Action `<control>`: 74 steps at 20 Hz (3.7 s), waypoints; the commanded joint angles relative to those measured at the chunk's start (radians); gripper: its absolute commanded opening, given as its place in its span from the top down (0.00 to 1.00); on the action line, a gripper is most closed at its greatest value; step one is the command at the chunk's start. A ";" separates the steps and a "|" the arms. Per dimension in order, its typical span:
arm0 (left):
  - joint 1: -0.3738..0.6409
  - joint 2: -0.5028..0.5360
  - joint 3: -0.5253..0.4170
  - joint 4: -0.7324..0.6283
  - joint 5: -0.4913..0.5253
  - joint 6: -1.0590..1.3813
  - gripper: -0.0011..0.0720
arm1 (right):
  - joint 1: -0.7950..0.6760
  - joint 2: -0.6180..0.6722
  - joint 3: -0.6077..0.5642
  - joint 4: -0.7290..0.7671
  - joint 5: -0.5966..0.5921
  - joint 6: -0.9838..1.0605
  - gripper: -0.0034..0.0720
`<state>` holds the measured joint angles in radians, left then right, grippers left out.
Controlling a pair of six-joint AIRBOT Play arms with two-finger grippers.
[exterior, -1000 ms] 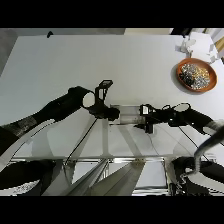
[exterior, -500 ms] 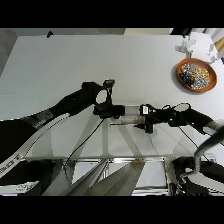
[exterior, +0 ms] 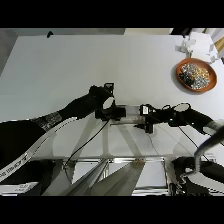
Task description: Fold the box and place the chain.
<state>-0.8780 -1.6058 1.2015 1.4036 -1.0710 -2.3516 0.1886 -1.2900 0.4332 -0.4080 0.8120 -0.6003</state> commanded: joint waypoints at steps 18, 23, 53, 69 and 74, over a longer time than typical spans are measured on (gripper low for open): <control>-0.021 -0.029 0.001 0.029 -0.003 -0.011 0.86 | 0.000 0.000 0.001 0.000 0.000 0.000 0.42; -0.022 -0.031 0.001 0.040 -0.002 -0.009 0.86 | 0.000 0.000 0.001 0.000 0.000 0.000 0.42; 0.088 0.193 0.001 0.041 -0.227 0.430 0.42 | 0.000 0.000 0.001 -0.001 0.000 0.000 0.42; 0.430 0.452 -0.592 -0.801 0.218 2.622 0.03 | 0.000 0.000 0.001 -0.003 0.000 0.000 0.42; 0.455 0.242 -0.591 -1.073 0.217 2.951 0.02 | 0.000 0.000 0.001 -0.003 0.000 0.000 0.42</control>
<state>-0.4427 -1.2671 0.6247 0.5434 -0.8635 0.3248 0.1886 -1.2900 0.4332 -0.4107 0.8120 -0.5999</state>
